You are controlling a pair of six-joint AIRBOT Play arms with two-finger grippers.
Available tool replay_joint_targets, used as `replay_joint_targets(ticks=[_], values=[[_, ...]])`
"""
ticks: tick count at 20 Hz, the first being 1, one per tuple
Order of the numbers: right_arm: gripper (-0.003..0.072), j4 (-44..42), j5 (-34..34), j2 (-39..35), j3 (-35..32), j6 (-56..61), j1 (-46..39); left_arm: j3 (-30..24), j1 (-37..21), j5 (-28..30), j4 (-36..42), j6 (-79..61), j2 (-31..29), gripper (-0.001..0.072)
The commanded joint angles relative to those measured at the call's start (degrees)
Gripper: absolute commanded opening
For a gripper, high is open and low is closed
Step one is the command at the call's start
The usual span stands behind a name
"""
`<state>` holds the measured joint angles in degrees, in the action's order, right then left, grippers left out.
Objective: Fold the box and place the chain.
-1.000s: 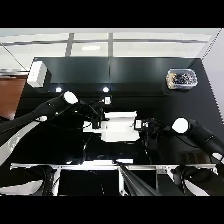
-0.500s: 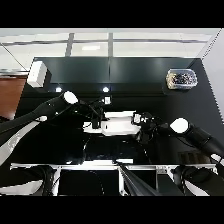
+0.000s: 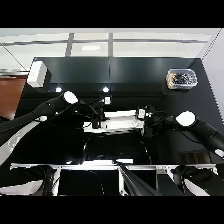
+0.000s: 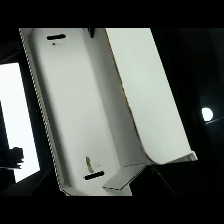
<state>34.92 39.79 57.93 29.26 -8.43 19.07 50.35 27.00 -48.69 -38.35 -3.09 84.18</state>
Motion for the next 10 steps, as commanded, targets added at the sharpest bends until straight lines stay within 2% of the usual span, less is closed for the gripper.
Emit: replay_joint_targets(ticks=[1,8,10], values=[[0.0699,-0.4,0.9,0.6,0.2,-0.5,-1.3,0.0,0.0,-0.4,0.0,-0.2,0.0,0.0026],[0.0699,-8.2,0.0,4.3,0.4,-10.5,-1.3,0.0,0.0,-0.5,0.0,-0.2,0.0,0.0026],[0.0699,-9.0,0.6,4.7,0.4,-11.0,-1.3,0.3,-0.1,-2.9,-0.2,-1.9,0.0,0.0025]])
